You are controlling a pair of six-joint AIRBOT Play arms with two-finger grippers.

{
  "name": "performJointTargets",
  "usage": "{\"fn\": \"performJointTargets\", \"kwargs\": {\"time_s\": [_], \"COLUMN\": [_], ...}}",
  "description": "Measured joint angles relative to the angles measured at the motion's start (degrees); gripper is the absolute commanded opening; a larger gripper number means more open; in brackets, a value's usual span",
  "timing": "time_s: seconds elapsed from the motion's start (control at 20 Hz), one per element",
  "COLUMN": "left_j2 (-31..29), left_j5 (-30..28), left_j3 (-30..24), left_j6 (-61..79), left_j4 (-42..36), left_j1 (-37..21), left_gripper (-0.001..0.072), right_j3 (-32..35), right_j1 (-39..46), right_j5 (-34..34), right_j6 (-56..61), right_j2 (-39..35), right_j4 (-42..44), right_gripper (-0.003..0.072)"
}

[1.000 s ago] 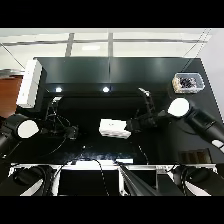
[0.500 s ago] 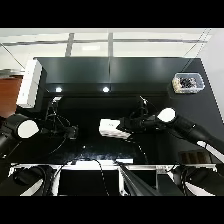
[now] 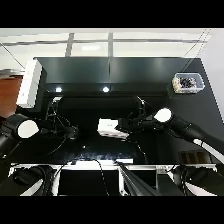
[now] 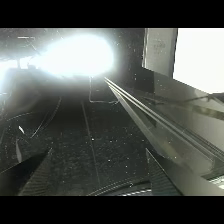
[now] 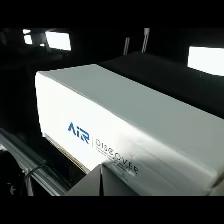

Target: Fold the box and place the chain.

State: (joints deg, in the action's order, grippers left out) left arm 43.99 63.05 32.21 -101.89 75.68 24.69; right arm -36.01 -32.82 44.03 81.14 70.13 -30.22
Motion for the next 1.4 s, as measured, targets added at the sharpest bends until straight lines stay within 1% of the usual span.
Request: {"fn": "performJointTargets", "kwargs": {"time_s": [0.1, 0.25, 0.4, 0.6, 0.75, 0.9, 1.05, 1.2, 1.4], "left_j2": [0.02, 0.28, 2.27, 8.46, 13.6, 17.05, 20.06, 23.34, 26.53], "left_j5": [-0.02, 0.07, 0.33, 1.38, -0.52, -4.17, -7.43, -9.2, -10.38], "left_j3": [0.26, 1.88, 5.55, 12.52, 16.11, 17.49, 17.99, 18.18, 18.12], "left_j6": [1.36, 5.4, 13.31, 34.01, 52.41, 71.6, 88.65, 97.77, 102.62], "left_j4": [0.0, 0.04, -0.63, -6.91, -12.31, -17.55, -21.42, -25.22, -29.42], "left_j1": [-0.02, -0.09, -0.61, -1.62, -1.16, 1.11, 4.42, 6.8, 9.03], "left_gripper": [0.07, 0.07, 0.07, 0.0705, 0.0709, 0.0707, 0.0709, 0.0718, 0.0718], "right_j3": [-1.05, -2.91, -3.89, -4.24, -4.35, -4.39, -4.39, -4.39, -4.39], "right_j1": [0.09, 2.05, 8.68, 21.92, 29.05, 32.0, 33.18, 33.55, 33.79], "right_j5": [1.14, 4.15, 8.79, 17.55, 22.18, 23.26, 22.38, 20.98, 20.06], "right_j6": [-0.44, -0.9, -1.42, -1.55, -2.03, -2.36, -2.49, -2.51, -2.51], "right_j2": [-1.38, -6.38, -13.27, -19.96, -21.99, -22.69, -22.97, -23.06, -23.1], "right_j4": [-1.22, -0.72, -2.38, -10.43, -15.56, -19.76, -22.12, -23.26, -23.71], "right_gripper": [0.0018, 0.0018, 0.0018, 0.0018, 0.0018, 0.0018, 0.0018, 0.0018, 0.0018]}}
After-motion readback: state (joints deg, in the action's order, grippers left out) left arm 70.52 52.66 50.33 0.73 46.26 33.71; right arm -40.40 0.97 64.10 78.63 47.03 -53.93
